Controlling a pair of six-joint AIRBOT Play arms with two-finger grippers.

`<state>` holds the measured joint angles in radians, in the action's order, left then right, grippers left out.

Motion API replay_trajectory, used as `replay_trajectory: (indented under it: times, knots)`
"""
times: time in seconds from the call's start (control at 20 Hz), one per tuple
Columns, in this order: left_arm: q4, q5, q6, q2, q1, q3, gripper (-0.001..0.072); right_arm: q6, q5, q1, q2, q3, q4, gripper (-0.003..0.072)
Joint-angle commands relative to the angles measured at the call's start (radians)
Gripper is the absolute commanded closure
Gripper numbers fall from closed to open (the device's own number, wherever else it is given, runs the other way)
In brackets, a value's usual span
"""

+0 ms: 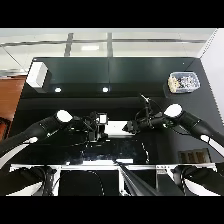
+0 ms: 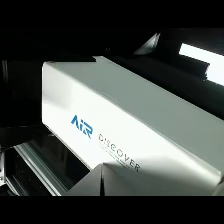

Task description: Fold the box and place the chain.

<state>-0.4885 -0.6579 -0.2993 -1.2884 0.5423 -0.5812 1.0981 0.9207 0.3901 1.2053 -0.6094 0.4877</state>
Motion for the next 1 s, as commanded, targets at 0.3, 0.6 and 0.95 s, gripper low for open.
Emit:
replay_trajectory:
  times: [0.3, 0.6, 0.95]
  knots:
    - [0.000, 0.000, 0.000, 0.000, 0.000, 0.000, 0.0360, -0.003, 0.003, -0.002, 0.002, -0.002, 0.037, 0.0671]
    - [-0.001, 0.009, 0.031, 0.012, -0.002, -0.005, 0.0301, -0.033, 0.284, -0.126, -0.065, -0.143, 0.067, 0.0671]
    - [-0.333, -0.131, 0.383, 0.186, -0.027, -0.092, -0.0004, -0.002, 0.387, -0.463, -0.235, -0.176, 0.305, 0.0671]
